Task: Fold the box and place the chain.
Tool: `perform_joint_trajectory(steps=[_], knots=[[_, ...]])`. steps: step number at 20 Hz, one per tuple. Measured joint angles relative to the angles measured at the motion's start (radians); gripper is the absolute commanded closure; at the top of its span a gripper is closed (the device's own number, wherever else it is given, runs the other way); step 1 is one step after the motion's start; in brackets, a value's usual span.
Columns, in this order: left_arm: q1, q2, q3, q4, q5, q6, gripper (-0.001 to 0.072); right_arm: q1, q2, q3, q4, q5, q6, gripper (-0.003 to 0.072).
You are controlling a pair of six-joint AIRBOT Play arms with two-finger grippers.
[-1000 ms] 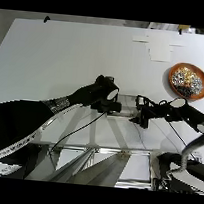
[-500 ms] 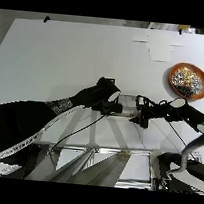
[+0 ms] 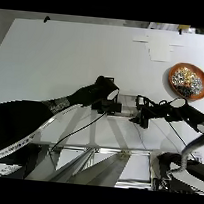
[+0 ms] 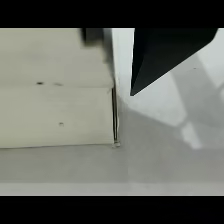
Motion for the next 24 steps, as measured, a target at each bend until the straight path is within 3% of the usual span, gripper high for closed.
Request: perform_joint_trajectory(steps=[7,8,10,13,18,24], knots=[[0.070,0.159,0.000,-0.016,-0.058,0.256,0.0413,0.000,0.000,0.000,0.000,0.000,0.000,0.0256],[0.080,0.182,-0.002,-0.016,-0.071,0.319,0.0343,0.000,0.000,0.000,0.000,0.000,0.000,0.0256],[0.100,0.227,-0.026,0.006,-0.087,0.496,-0.0001,0.000,0.000,0.000,0.000,0.000,0.000,0.0256],[0.128,0.267,-0.114,-0.021,-0.036,0.839,0.0011,0.000,0.000,0.000,0.000,0.000,0.000,0.0256],[0.200,0.289,-0.301,-0.277,0.159,1.524,0.0010,0.000,0.000,0.000,0.000,0.000,0.000,0.0256],[0.275,0.294,-0.495,-0.563,0.307,2.255,0.0009,0.000,0.000,0.000,0.000,0.000,0.000,0.0256]])
